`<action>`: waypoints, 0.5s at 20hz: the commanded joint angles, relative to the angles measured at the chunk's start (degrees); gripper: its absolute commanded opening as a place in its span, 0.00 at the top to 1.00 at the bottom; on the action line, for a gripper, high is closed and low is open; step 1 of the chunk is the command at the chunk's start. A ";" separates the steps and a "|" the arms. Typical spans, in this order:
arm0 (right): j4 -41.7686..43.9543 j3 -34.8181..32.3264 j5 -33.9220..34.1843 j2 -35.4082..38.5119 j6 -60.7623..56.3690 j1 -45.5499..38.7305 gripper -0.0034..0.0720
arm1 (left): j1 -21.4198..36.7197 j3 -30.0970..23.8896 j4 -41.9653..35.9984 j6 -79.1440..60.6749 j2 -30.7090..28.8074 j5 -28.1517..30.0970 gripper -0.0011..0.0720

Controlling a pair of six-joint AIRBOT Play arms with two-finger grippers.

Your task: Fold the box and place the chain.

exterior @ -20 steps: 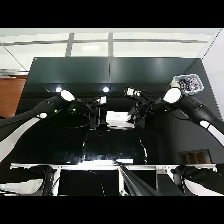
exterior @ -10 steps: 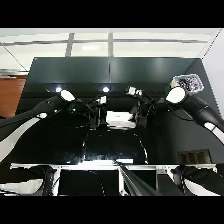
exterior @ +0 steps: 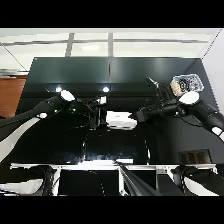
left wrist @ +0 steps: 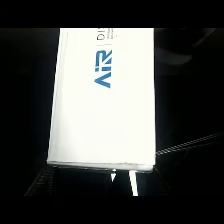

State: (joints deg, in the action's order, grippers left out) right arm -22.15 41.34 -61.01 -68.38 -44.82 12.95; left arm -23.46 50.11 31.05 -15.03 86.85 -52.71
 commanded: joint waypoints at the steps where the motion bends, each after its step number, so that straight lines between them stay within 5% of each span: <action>1: 15.72 -2.47 1.25 -3.96 -2.10 1.27 0.94 | 0.00 0.02 0.00 0.04 0.00 -0.02 0.49; 10: 9.99 -2.49 7.23 -11.80 -5.99 2.89 0.93 | 0.00 0.02 0.00 0.04 0.00 -0.04 0.49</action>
State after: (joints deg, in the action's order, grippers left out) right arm -9.98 38.94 -56.05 -78.54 -48.99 15.62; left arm -23.46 50.11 31.09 -15.00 86.85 -52.64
